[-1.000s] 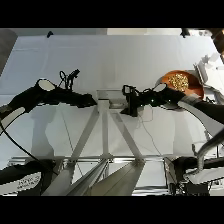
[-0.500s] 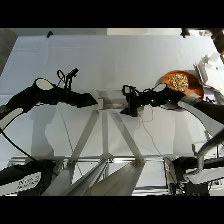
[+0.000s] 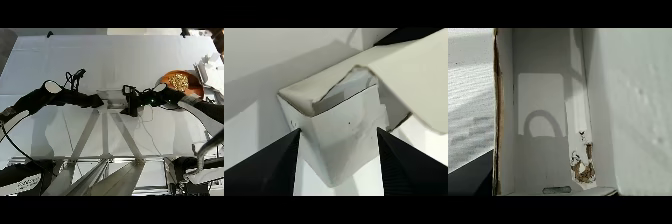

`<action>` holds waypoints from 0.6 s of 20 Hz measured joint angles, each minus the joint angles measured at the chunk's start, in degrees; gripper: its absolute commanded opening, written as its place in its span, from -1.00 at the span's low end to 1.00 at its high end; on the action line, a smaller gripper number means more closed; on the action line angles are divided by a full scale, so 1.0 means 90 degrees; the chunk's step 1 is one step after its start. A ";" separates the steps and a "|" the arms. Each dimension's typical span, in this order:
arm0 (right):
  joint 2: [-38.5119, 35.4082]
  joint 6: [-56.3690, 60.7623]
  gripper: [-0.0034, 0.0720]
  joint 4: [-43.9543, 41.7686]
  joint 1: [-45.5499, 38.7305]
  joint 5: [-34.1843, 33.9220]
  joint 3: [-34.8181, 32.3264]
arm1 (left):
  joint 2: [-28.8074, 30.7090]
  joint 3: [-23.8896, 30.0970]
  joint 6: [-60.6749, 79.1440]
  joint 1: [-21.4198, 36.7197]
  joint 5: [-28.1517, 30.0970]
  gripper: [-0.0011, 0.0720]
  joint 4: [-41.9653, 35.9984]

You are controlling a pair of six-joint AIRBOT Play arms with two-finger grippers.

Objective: Fold the box and place the chain.

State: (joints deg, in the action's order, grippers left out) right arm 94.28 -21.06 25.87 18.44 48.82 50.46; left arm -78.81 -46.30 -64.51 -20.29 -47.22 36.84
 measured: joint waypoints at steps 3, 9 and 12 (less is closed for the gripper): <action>-0.0002 0.0000 -0.03 -0.0002 0.0000 0.0000 0.0000 | -0.0002 0.0000 0.0000 -0.0143 0.0226 0.37 0.0068; -0.0002 0.0000 -0.03 -0.0002 0.0000 0.0000 0.0000 | -0.0134 -0.0005 -0.0245 -0.0279 0.0532 0.36 0.0639; -0.0002 -0.0002 -0.03 0.0000 0.0000 0.0000 0.0000 | -0.0209 -0.0005 -0.0345 -0.0301 0.0663 0.36 0.0879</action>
